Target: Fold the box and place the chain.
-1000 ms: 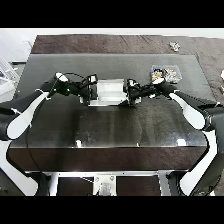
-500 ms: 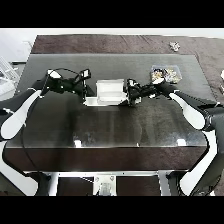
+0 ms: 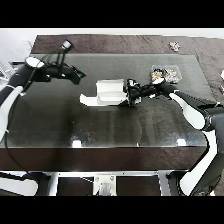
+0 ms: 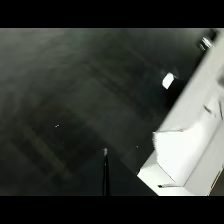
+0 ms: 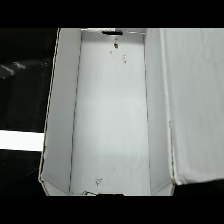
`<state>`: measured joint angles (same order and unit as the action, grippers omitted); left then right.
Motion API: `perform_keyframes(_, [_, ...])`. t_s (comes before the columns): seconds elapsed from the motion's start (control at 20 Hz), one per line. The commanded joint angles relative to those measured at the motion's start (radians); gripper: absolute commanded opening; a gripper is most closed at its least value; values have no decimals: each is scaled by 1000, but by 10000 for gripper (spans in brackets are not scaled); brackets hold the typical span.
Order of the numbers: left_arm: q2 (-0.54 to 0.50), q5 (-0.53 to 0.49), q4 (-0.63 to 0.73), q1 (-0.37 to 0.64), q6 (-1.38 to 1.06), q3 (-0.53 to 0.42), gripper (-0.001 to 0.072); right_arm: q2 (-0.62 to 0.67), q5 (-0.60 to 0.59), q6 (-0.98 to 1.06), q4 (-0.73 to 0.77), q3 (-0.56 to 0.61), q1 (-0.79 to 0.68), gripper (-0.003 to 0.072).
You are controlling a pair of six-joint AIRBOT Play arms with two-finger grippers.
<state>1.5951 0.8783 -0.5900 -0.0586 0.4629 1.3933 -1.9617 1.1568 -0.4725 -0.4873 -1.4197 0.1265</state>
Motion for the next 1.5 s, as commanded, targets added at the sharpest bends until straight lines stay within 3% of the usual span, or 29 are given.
perform_keyframes(0.0, [-27, 51, -9, 81, 291, 0, 18, 0, 0, 0, 0, 0, 0, 591])
perform_keyframes(0.35, [-27, 170, -44, 127, 457, -13, 18, 0, 0, 0, 0, 0, 0, 591])
perform_keyframes(0.55, [-42, 180, -35, 149, 509, -131, 19, 0, 0, 0, 0, 0, 0, 591])
perform_keyframes(0.9, [-120, 145, -8, 205, 628, -404, 21, 0, 0, 0, 0, 0, 0, 591])
perform_keyframes(1.15, [-114, 78, 68, 202, 574, -480, 20, 0, 0, 0, 0, 0, 0, 590])
perform_keyframes(1.45, [-12, 66, 222, 165, 469, -482, 21, 0, 0, 0, 0, 0, 0, 591])
